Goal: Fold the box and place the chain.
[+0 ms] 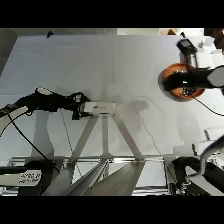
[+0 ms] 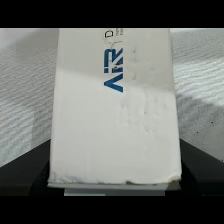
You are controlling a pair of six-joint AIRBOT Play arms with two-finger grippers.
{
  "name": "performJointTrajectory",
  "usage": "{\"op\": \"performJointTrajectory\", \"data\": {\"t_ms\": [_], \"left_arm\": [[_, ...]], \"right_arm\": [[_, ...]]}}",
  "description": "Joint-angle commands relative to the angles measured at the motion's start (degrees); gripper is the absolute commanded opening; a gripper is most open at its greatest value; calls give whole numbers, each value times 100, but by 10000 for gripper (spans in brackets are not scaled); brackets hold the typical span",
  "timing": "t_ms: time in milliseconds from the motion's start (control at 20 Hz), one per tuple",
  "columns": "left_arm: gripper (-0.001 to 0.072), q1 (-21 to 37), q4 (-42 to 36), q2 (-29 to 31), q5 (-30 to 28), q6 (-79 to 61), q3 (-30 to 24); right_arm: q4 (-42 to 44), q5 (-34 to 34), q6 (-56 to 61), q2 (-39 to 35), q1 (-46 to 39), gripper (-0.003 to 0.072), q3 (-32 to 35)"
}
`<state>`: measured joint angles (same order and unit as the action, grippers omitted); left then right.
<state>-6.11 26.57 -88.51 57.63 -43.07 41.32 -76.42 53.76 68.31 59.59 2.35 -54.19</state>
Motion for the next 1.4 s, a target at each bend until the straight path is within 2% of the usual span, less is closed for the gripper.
{"op": "performJointTrajectory", "data": {"t_ms": [0,300,350,400,450,550,700,800,950,1150,1250,1350], "left_arm": [[341,-4,2,0,2,0,0],[336,-7,-2,0,4,0,0],[258,-11,-17,0,15,2,0],[33,-9,-20,9,7,0,0],[9,-4,-11,42,0,0,2],[10,0,-20,269,-11,212,2],[9,0,96,1071,-380,2129,2],[6,0,776,1757,-767,3414,2],[6,39,2564,2594,-1360,6030,2],[6,459,5132,3254,-1357,9431,2],[6,881,5646,3462,-1357,10349,2],[6,1379,5637,3587,-1585,10690,0]], "right_arm": [[-1097,955,560,-76,-964,7,-2],[-1080,1176,588,-76,-1862,9,-2],[-1080,1167,680,-76,-1891,9,-2],[-1080,1167,691,-76,-1891,9,-2],[-1014,1167,691,-76,-1891,9,-4],[-896,1165,691,-76,-1891,10,-2],[-859,1176,691,-76,-1891,10,-4],[-857,1180,691,-76,-1891,11,-4],[-837,1169,688,-76,-1891,10,-4],[-839,1156,688,-76,-1891,10,-4],[-841,1156,686,-79,-1891,10,-4],[-841,1156,686,-79,-1891,10,-4]]}}
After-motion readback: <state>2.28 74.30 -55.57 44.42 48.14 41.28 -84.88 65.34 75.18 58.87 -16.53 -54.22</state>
